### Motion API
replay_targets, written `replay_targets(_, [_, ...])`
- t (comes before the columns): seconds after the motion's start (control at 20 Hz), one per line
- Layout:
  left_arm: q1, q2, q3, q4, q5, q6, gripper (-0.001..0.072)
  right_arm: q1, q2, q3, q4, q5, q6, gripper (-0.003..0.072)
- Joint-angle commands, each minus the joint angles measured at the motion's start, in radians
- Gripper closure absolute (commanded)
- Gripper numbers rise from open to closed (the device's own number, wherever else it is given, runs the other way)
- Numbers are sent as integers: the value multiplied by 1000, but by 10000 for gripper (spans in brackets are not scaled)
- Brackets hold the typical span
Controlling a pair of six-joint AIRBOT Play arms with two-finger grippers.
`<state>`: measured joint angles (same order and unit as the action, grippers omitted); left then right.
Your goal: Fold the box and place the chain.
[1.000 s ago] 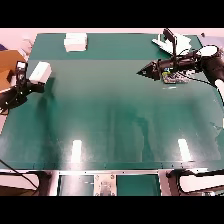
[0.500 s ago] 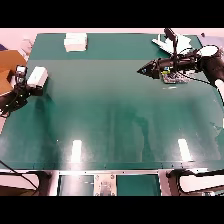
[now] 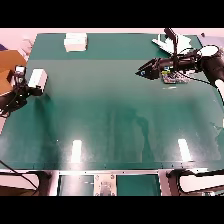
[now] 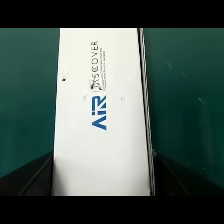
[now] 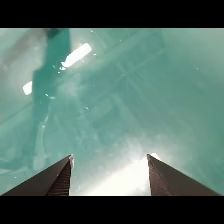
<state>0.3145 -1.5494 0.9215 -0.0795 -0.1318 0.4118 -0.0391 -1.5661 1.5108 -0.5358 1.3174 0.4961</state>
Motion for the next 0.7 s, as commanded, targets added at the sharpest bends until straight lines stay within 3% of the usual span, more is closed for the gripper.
replay_targets(0.0, [0,25,0,0,19,-40,-8,-17,0,1,0,-2,-2,143])
replay_targets(0.45, [0,286,0,4,10,-83,10,-57,0,0,8,-1,-2,144])
replay_targets(0.65, [0,311,-3,4,13,-100,11,-56,0,0,8,-1,-2,143])
